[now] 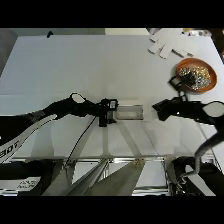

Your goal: Fold the box and place the chain.

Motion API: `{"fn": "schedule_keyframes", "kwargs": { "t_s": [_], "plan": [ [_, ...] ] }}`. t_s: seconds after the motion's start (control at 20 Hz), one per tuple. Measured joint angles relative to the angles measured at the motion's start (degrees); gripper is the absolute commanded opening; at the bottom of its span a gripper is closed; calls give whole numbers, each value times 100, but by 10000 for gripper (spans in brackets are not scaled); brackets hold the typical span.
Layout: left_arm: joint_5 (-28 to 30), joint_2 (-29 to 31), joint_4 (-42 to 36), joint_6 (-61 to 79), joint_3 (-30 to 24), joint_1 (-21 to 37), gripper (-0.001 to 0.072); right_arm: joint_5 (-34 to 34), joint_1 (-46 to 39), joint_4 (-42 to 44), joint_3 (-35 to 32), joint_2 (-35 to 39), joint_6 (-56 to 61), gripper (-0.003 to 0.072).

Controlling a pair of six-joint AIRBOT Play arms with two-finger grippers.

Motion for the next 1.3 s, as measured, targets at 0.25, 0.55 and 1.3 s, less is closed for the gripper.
{"fn": "schedule_keyframes", "kwargs": {
  "t_s": [0.25,0.55,1.3],
  "plan": [
    [-4,-2,-2,2,0,0,274,264,-682,-745,0,-13,2332,14],
    [-9,-2,-2,2,0,0,274,205,-1069,-1091,-28,-415,3147,14],
    [-20,-2,-4,2,0,0,274,59,105,330,37,-1762,2221,19]
  ]
}}
